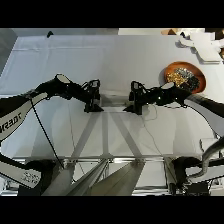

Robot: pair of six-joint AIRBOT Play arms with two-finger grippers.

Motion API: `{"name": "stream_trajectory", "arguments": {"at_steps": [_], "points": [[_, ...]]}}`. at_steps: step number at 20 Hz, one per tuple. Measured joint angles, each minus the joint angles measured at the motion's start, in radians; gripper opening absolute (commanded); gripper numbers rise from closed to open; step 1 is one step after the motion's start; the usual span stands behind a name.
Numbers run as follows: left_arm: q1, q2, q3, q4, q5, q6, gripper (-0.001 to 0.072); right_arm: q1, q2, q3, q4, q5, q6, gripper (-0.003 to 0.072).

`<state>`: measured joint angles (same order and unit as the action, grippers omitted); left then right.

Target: Fold the box and place the chain.

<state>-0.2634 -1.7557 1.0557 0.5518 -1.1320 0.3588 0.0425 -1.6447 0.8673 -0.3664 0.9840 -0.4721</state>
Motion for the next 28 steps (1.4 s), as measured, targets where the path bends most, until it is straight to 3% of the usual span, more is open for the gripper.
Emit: {"name": "stream_trajectory", "arguments": {"at_steps": [24, 25, 26, 28], "points": [[0.0, 0.0, 0.0, 0.003, -0.002, 0.0, 0.0257, 0.0, 0.0, 0.0, 0.004, 0.007, -0.007, 0.0468], [0.0, 0.0, 0.0, 0.003, -0.003, 0.0, 0.0257, 0.0, 0.0, 0.0, 0.004, 0.013, -0.007, 0.054], [0.0, 0.0, 0.0, 0.003, -0.003, 0.0, 0.0257, 0.0, 0.0, 0.0, 0.005, 0.017, -0.008, 0.066], [0.0, 0.0, 0.0, 0.003, -0.003, 0.0, 0.0257, 0.0, 0.0, 0.0, 0.008, 0.024, -0.008, 0.0699]]}}
